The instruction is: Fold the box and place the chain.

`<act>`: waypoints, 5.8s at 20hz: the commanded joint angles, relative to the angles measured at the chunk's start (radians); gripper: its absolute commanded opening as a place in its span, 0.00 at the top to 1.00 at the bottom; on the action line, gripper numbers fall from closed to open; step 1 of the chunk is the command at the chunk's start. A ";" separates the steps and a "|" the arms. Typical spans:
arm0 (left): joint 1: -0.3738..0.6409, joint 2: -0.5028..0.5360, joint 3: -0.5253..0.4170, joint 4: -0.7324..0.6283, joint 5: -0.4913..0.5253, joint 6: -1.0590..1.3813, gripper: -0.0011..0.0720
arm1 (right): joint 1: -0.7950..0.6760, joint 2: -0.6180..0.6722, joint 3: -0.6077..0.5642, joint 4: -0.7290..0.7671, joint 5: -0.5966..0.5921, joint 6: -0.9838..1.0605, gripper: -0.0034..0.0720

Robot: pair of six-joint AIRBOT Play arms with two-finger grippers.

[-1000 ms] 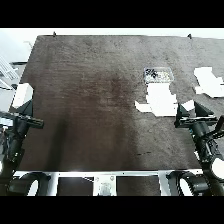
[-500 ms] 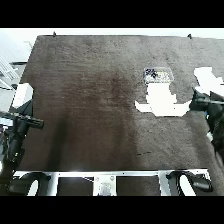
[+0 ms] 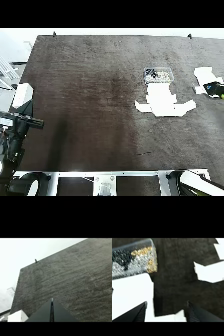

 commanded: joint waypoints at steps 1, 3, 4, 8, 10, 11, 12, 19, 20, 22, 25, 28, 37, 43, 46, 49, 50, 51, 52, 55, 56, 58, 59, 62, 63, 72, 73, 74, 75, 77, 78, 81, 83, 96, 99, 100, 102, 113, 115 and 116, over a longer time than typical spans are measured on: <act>0.000 0.001 0.000 0.000 0.001 0.000 0.96 | -0.036 -0.142 0.246 -0.258 0.213 0.179 0.17; 0.000 0.001 0.000 0.000 0.000 0.000 0.96 | -0.036 -0.228 0.378 -0.303 0.325 0.207 0.17; 0.000 0.001 0.000 0.000 0.000 0.000 0.96 | -0.036 -0.272 0.429 -0.306 0.393 0.207 0.17; 0.000 0.001 0.000 0.000 0.000 0.000 0.96 | -0.016 -0.425 0.530 -0.306 0.555 0.187 0.17; 0.000 0.001 0.000 0.000 0.000 0.000 0.96 | -0.012 -0.473 0.530 -0.310 0.555 0.172 0.17; 0.000 0.001 0.000 0.000 0.000 0.000 0.96 | -0.012 -0.495 0.530 -0.311 0.555 0.165 0.17; 0.000 0.001 0.000 0.000 0.000 0.000 0.96 | -0.012 -0.515 0.531 -0.314 0.556 0.162 0.17; 0.000 0.001 0.000 0.000 0.000 0.000 0.96 | 0.002 -0.618 0.531 -0.279 0.560 0.131 0.17; 0.000 0.001 0.000 0.000 0.000 0.000 0.96 | 0.002 -0.630 0.533 -0.271 0.568 0.131 0.17; 0.000 0.001 0.000 0.000 0.000 0.000 0.96 | 0.002 -0.653 0.533 -0.251 0.602 0.116 0.17; 0.000 0.001 0.000 0.000 0.000 0.000 0.96 | 0.006 -0.685 0.536 -0.241 0.636 0.113 0.17; 0.000 0.001 0.000 0.000 0.000 0.000 0.96 | 0.024 -0.711 0.537 -0.242 0.644 0.109 0.17; 0.000 0.001 0.000 0.000 0.000 0.000 0.96 | 0.048 -0.739 0.478 -0.049 0.807 0.064 0.95; 0.000 0.001 0.000 0.000 0.000 0.000 0.96 | 0.140 -0.662 0.206 0.166 0.723 0.056 0.95; 0.000 0.001 0.000 0.000 0.000 0.000 0.96 | 0.291 -0.621 0.126 0.267 0.609 0.058 0.95; 0.000 0.001 0.000 0.000 0.000 0.000 0.96 | 0.469 -0.621 0.129 0.341 0.488 0.123 0.95; 0.000 0.001 0.000 0.000 0.000 0.000 0.96 | 0.520 -0.621 0.138 0.341 0.449 0.138 0.95; 0.000 0.001 0.000 0.000 0.000 0.000 0.96 | 0.565 -0.621 0.149 0.340 0.413 0.148 0.95; 0.000 0.001 0.000 0.000 0.000 0.000 0.96 | 0.603 -0.621 0.159 0.340 0.378 0.159 0.95; 0.000 0.001 0.000 0.000 -0.003 0.000 0.96 | 0.658 -0.621 0.177 0.339 0.300 0.202 0.95; 0.000 0.001 0.000 0.000 -0.002 0.000 0.96 | 0.661 -0.621 0.182 0.339 0.287 0.216 0.95; 0.000 0.001 0.000 -0.002 -0.003 -0.002 0.96 | 0.661 -0.621 0.184 0.339 0.272 0.226 0.95; 0.000 0.001 0.000 -0.005 -0.024 -0.003 0.96 | 0.661 -0.621 0.184 0.339 0.270 0.226 0.95; 0.000 0.001 0.000 -0.005 -0.082 -0.004 0.95 | 0.661 -0.621 0.188 0.336 0.268 0.225 0.95; 0.000 0.001 0.000 -0.005 -0.102 -0.003 0.49 | 0.661 -0.621 0.195 0.332 0.268 0.225 0.95; 0.000 -0.213 0.059 -0.037 -0.152 -0.424 0.17 | 0.661 -0.621 0.232 0.265 0.279 0.225 0.95; 0.000 -0.303 0.094 -0.037 -0.197 -0.455 0.17 | 0.661 -0.621 0.233 0.246 0.275 0.225 0.95; 0.000 -0.397 0.137 -0.037 -0.248 -0.469 0.17 | 0.661 -0.621 0.233 0.237 0.275 0.224 0.95; 0.000 -0.499 0.189 -0.036 -0.299 -0.475 0.17 | 0.661 -0.621 0.233 0.235 0.272 0.221 0.95; 0.000 -0.686 0.301 -0.032 -0.375 -0.499 0.17 | 0.661 -0.621 0.233 0.235 0.264 0.214 0.95; 0.000 -0.769 0.357 -0.028 -0.419 -0.502 0.17 | 0.661 -0.621 0.233 0.235 0.257 0.212 0.95; 0.000 -1.015 0.558 0.052 -0.572 -0.595 0.17 | 0.661 -0.621 0.234 0.237 0.248 0.194 0.95; 0.000 -1.164 0.716 0.212 -0.681 -0.751 0.17 | 0.661 -0.621 0.234 0.236 0.247 0.187 0.95; -0.037 -1.809 1.661 0.709 -1.241 -1.255 0.17 | 0.663 -0.621 0.234 0.236 0.224 0.085 0.95; -0.080 -1.916 1.805 0.757 -1.273 -1.274 0.17 | 0.663 -0.621 0.234 0.237 0.224 0.058 0.95; -0.089 -1.944 1.847 0.765 -1.258 -1.279 0.17 | 0.663 -0.621 0.234 0.235 0.224 0.056 0.95; -0.103 -1.994 1.922 0.768 -1.238 -1.313 0.17 | 0.663 -0.621 0.234 0.235 0.224 0.040 0.95; -0.196 -2.072 1.951 0.751 -1.181 -1.239 0.18 | 0.663 -0.621 0.234 0.236 0.224 0.015 0.95; -0.199 -2.076 1.952 0.735 -1.168 -1.230 0.18 | 0.663 -0.621 0.234 0.236 0.224 0.015 0.95; -0.199 -2.082 1.952 0.723 -1.171 -1.230 0.18 | 0.663 -0.621 0.234 0.236 0.224 0.015 0.95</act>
